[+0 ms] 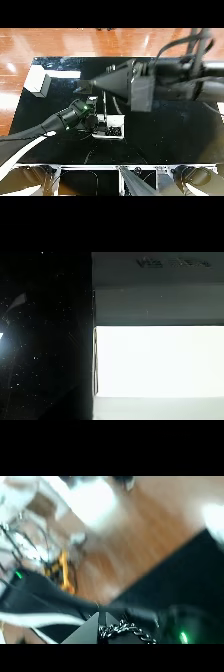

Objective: Fold the box and place the chain.

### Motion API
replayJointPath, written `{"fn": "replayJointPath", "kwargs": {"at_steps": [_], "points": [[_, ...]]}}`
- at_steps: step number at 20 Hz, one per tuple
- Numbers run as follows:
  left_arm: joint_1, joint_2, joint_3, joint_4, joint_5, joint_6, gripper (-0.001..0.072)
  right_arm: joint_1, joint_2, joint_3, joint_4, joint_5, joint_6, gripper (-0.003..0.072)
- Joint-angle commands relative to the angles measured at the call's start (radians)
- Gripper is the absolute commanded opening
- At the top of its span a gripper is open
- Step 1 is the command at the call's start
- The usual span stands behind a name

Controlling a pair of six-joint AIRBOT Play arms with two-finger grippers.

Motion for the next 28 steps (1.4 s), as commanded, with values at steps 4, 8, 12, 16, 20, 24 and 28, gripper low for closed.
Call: {"fn": "replayJointPath", "kwargs": {"at_steps": [4, 8, 12, 16, 20, 24, 28], "points": [[0.001, 0.000, 0.000, 0.000, 0.000, 0.000, 0.0023, 0.001, -0.010, -0.189, -0.095, 0.040, 0.070, 0.0025], [0.001, 0.000, 0.000, 0.000, 0.000, 0.000, 0.0023, 0.001, -0.032, -0.264, -0.111, 0.004, 0.070, 0.0024], [0.001, 0.000, 0.000, 0.000, 0.000, 0.000, 0.0023, 0.001, -0.088, -0.296, -0.133, 0.011, 0.070, 0.0024], [0.001, 0.000, 0.000, 0.000, 0.000, 0.000, 0.0023, 0.001, -0.111, -0.298, -0.188, 0.016, 0.085, 0.0035], [0.001, 0.000, 0.000, 0.000, 0.000, 0.000, 0.0023, 0.000, -0.111, -0.298, -0.253, 0.035, 0.156, 0.0656], [0.001, 0.000, 0.000, 0.000, 0.000, 0.000, 0.0023, -0.101, -0.069, -0.290, -0.318, 0.133, 0.154, 0.0656], [0.001, 0.000, 0.000, 0.000, 0.000, 0.000, 0.0023, -0.299, -0.011, -0.301, -0.618, 0.307, 0.161, 0.0656]]}}
